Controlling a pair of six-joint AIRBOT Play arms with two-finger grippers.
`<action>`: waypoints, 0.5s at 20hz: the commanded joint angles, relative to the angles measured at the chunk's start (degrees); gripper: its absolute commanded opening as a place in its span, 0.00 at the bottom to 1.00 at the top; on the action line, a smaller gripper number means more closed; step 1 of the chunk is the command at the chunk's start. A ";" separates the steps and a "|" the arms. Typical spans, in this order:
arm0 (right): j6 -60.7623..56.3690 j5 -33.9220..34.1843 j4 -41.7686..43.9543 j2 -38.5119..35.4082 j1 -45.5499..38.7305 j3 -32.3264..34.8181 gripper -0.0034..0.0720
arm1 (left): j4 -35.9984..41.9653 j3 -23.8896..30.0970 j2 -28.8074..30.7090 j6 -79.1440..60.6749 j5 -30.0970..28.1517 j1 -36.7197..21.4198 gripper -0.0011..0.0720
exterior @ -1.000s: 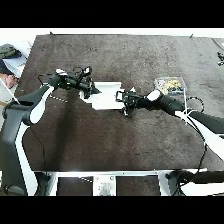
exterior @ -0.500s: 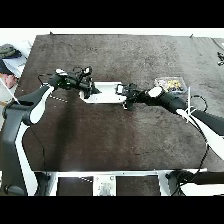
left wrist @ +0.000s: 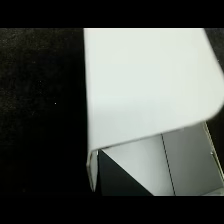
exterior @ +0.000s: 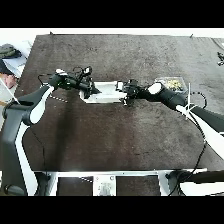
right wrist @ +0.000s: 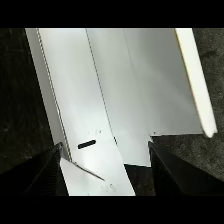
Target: Fold the box and place the chain.
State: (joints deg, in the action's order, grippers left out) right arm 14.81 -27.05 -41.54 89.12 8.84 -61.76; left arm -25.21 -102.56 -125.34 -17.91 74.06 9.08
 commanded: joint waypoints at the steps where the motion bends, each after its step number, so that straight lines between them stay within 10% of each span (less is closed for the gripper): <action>1: 0.70 -0.81 -0.50 0.07 -0.74 -0.39 0.83 | 0.00 -0.04 -0.02 -0.04 0.02 0.04 0.03; 10: 0.59 -7.96 0.17 4.59 -2.54 -6.60 0.83 | -0.02 -0.04 -0.02 -0.04 0.02 0.04 0.03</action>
